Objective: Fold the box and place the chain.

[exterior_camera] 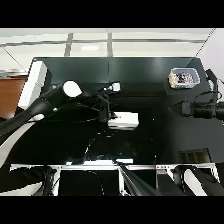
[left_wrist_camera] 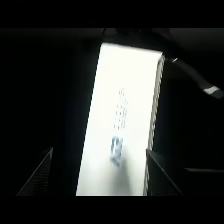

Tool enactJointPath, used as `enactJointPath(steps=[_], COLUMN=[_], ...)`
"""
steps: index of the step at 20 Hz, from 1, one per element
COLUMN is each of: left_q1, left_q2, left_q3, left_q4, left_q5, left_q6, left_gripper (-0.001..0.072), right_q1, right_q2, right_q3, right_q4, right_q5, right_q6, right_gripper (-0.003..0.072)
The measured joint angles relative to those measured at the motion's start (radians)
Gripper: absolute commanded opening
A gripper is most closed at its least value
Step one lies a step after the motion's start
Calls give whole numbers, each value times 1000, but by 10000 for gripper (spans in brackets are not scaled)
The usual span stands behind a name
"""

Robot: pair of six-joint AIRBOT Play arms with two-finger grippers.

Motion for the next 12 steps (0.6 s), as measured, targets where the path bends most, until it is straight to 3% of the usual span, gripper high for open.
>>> enactJointPath(steps=[5,12], left_q1=[-63,-80], left_q2=[-146,-214], left_q3=[110,140], left_q4=[-12,-40], left_q5=[-15,-79], left_q6=[-21,-34], left_gripper=[709,709], right_q1=[-13,-15], right_q2=[8,10], right_q3=[0,0], right_q4=[-13,-51], right_q5=[-14,-23], right_q6=[0,-4], right_gripper=[17,17])
